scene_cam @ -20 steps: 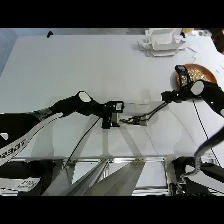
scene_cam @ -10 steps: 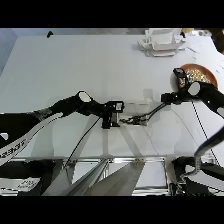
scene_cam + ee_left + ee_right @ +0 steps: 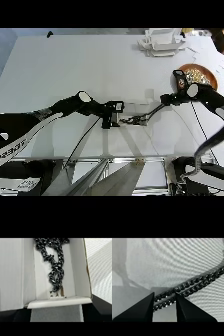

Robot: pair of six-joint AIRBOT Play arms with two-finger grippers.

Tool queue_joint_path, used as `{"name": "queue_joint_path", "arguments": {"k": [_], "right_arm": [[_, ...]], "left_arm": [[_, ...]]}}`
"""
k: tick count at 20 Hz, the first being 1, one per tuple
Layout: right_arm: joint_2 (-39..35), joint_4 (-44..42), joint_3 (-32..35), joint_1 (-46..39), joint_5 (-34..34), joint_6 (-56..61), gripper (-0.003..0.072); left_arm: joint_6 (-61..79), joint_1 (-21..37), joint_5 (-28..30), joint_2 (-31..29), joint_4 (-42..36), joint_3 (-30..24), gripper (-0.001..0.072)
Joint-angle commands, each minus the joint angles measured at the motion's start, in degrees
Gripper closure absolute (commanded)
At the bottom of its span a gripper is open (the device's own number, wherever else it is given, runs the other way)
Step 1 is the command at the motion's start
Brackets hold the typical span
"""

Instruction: Fold the box and place the chain.

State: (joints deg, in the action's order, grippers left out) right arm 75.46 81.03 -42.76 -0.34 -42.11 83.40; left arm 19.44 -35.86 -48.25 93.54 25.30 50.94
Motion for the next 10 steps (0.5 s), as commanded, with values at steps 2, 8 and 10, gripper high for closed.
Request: {"name": "queue_joint_path", "arguments": {"k": [2, 8, 10], "right_arm": [[1.7, -0.1, 0.0, 0.0, -0.8, 0.6, 0.0469], [-1.2, 0.1, 0.0, 0.0, -2.3, -1.0, 0.0663], [-5.9, 0.0, 0.0, 0.0, -3.7, -1.4, 0.0663]], "left_arm": [[0.0, 0.0, 0.0, 0.0, 0.0, 0.0, 0.0679], [0.0, 0.0, 0.0, 0.0, 0.0, 0.0, 0.0679], [0.0, 0.0, 0.0, 0.0, 0.0, 0.0, 0.0679]]}}
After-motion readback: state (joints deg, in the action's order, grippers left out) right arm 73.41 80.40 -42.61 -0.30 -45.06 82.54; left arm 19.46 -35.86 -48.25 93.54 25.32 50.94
